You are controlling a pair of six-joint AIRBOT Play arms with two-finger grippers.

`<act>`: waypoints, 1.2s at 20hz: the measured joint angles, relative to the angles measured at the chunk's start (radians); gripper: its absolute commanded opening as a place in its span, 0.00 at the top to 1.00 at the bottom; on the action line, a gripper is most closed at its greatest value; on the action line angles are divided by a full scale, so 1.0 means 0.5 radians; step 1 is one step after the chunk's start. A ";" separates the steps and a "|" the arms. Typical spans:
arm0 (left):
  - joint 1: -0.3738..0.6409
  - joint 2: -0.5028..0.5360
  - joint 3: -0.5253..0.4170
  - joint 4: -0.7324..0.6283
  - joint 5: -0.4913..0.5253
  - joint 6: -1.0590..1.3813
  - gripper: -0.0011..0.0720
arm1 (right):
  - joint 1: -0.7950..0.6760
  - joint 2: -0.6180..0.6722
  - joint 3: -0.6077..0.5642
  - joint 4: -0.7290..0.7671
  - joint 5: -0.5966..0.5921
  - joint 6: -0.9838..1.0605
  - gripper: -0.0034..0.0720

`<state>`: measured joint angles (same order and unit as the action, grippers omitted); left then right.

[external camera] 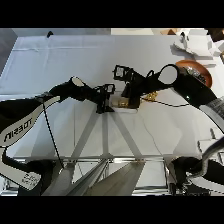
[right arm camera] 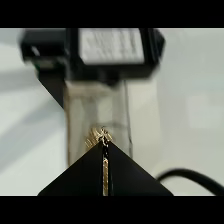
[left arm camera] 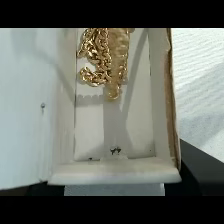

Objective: Fold the box and place the chain.

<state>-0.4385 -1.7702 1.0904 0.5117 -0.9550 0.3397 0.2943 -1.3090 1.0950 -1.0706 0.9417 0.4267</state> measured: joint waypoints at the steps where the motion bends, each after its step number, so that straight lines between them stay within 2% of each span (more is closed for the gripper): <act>1: 0.000 0.000 0.001 0.000 0.000 0.000 0.73 | 0.000 -0.003 -0.001 -0.058 -0.002 0.027 0.94; 2: 0.000 0.000 0.000 0.000 0.000 -0.001 0.73 | 0.001 -0.005 -0.001 -0.095 -0.008 0.043 0.90; 4: 0.000 0.000 0.000 0.000 0.000 -0.001 0.73 | 0.002 -0.007 -0.001 -0.148 -0.010 0.063 0.60; 5: 0.000 0.000 0.000 0.000 0.000 -0.002 0.73 | 0.002 -0.008 0.000 -0.165 -0.011 0.075 0.52; 12: 0.000 0.000 0.000 0.000 0.000 -0.002 0.73 | -0.095 0.011 -0.001 -0.165 0.026 0.079 0.51; 19: 0.000 0.000 0.001 0.001 0.001 -0.001 0.73 | -0.586 0.121 -0.001 0.267 0.281 -0.343 0.51; 24: 0.000 0.000 0.001 0.000 0.001 -0.001 0.73 | -0.877 0.056 0.000 0.427 0.359 -0.652 0.50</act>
<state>-0.4385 -1.7702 1.0908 0.5117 -0.9546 0.3393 -0.1440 -1.2808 1.0950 -0.8570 1.1210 0.1005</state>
